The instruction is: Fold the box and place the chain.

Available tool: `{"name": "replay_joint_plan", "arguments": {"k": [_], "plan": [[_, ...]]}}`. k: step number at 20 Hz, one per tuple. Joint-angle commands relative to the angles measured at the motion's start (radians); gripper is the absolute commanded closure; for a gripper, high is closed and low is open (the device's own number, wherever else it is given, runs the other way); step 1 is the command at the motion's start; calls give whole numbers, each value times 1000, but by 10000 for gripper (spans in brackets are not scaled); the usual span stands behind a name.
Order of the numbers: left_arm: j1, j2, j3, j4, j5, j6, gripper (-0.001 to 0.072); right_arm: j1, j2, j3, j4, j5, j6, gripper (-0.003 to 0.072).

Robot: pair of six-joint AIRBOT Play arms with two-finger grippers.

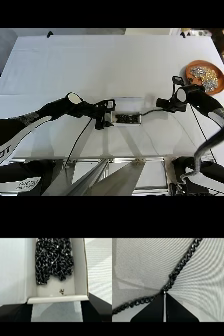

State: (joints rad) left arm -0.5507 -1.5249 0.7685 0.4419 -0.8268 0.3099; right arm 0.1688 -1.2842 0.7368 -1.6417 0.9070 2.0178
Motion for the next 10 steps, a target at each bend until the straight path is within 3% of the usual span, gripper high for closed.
{"name": "replay_joint_plan", "arguments": {"k": [1,6,10], "plan": [[0,0,0,0,0,0,376,1,-4,0,0,18,-37,669],[0,0,0,0,0,0,376,25,7,0,4,40,-80,670],[0,0,0,0,0,0,376,72,103,-1,4,132,-194,670]]}}
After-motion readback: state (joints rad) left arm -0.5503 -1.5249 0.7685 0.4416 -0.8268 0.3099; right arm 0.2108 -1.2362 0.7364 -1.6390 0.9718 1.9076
